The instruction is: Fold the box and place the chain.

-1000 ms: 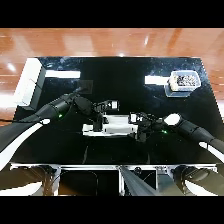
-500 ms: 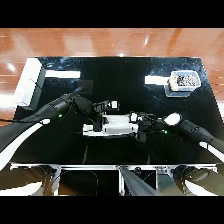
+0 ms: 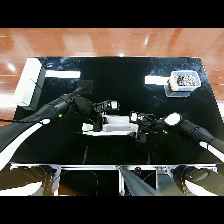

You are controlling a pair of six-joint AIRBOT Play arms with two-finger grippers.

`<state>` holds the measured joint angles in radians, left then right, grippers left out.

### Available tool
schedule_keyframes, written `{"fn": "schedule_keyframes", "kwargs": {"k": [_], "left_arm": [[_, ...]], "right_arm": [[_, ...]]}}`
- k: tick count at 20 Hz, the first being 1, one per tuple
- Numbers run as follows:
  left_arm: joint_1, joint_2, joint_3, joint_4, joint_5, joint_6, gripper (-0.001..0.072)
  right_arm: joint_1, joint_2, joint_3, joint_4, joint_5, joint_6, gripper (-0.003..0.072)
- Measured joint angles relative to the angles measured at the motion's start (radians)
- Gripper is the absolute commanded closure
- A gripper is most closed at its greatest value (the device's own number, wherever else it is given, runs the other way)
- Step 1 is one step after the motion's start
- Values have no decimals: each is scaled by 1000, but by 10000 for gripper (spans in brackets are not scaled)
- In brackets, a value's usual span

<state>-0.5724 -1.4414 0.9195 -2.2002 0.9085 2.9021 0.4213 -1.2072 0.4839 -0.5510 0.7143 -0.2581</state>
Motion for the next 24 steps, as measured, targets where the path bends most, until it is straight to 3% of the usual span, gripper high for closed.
{"fn": "schedule_keyframes", "kwargs": {"k": [8,9,11,13,17,24], "left_arm": [[1,0,0,-3,18,-20,679],[1,0,0,-3,20,-23,573],[1,-2,4,2,27,-40,277],[1,-1,19,-2,25,-64,121],[1,9,58,21,37,-140,105],[12,86,81,262,138,-396,104]], "right_arm": [[0,0,0,1,35,68,198],[0,0,0,1,37,72,198],[0,0,0,2,40,80,198],[0,0,0,3,39,87,198],[0,0,0,6,30,95,198],[0,0,0,6,22,103,197]]}}
